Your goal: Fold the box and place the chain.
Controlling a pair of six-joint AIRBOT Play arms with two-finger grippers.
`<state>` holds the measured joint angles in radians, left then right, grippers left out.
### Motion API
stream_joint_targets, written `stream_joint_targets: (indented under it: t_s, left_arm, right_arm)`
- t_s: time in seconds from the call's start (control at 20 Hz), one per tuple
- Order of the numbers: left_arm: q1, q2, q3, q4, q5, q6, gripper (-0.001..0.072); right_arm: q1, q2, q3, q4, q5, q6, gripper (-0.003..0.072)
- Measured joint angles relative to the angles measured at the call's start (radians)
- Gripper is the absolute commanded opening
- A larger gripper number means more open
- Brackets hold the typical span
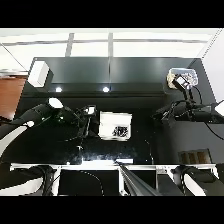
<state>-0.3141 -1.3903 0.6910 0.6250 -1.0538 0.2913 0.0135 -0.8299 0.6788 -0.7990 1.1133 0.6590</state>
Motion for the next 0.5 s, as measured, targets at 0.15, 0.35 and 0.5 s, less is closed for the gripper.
stream_joint_targets:
  t_s: [0.15,0.35,0.5]
  left_arm:
    - [-0.008,0.000,0.001,0.000,0.018,-0.011,0.0707]
    - [-0.021,-0.001,0.002,0.000,0.024,-0.019,0.0707]
    - [-0.042,-0.002,0.003,0.002,0.031,-0.021,0.0708]
  right_arm:
    - [0.000,0.000,0.000,0.000,0.000,0.000,0.0432]
    - [0.000,0.000,0.000,0.000,-0.008,0.000,0.0432]
    - [0.000,0.000,0.000,0.000,-0.015,0.000,0.0432]
